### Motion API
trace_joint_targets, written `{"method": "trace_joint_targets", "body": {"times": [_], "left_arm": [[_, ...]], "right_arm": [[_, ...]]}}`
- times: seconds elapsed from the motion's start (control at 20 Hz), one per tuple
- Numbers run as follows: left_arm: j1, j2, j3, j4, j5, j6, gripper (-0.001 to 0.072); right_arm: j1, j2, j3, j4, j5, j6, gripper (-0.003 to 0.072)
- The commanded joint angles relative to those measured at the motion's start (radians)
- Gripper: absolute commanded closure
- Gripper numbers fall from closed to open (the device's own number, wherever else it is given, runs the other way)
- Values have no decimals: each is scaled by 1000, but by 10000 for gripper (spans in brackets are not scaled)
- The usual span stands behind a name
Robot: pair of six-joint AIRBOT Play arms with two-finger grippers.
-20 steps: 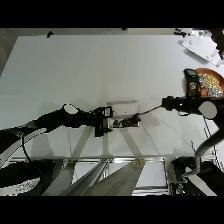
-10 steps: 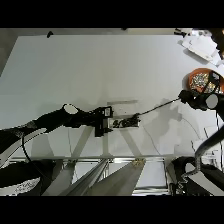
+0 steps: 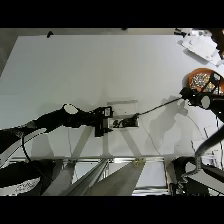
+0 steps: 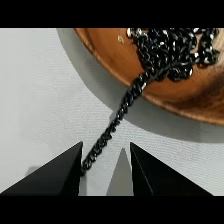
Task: Fold the box and place the chain.
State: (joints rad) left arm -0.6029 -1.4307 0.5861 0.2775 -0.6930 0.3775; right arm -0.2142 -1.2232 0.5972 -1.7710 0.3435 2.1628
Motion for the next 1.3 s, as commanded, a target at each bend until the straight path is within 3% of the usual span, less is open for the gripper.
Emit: {"method": "trace_joint_targets", "body": {"times": [0.0,0.3,0.4,0.8,0.85,0.95,1.25], "left_arm": [[1,0,0,0,0,0,698],[1,0,0,0,0,0,698],[1,0,0,0,0,0,698],[1,0,0,0,0,0,698],[1,0,0,0,0,0,698],[1,0,0,0,0,0,698],[1,0,0,0,0,0,698]], "right_arm": [[-9,-37,0,-37,-83,72,391],[-69,-68,0,-66,-132,80,399],[-87,-71,0,-66,-166,80,451],[-98,-128,0,-64,-230,77,453],[-97,-130,0,-65,-230,77,477],[-86,-130,0,-64,-233,54,663],[-34,-128,0,-61,-245,51,674]]}}
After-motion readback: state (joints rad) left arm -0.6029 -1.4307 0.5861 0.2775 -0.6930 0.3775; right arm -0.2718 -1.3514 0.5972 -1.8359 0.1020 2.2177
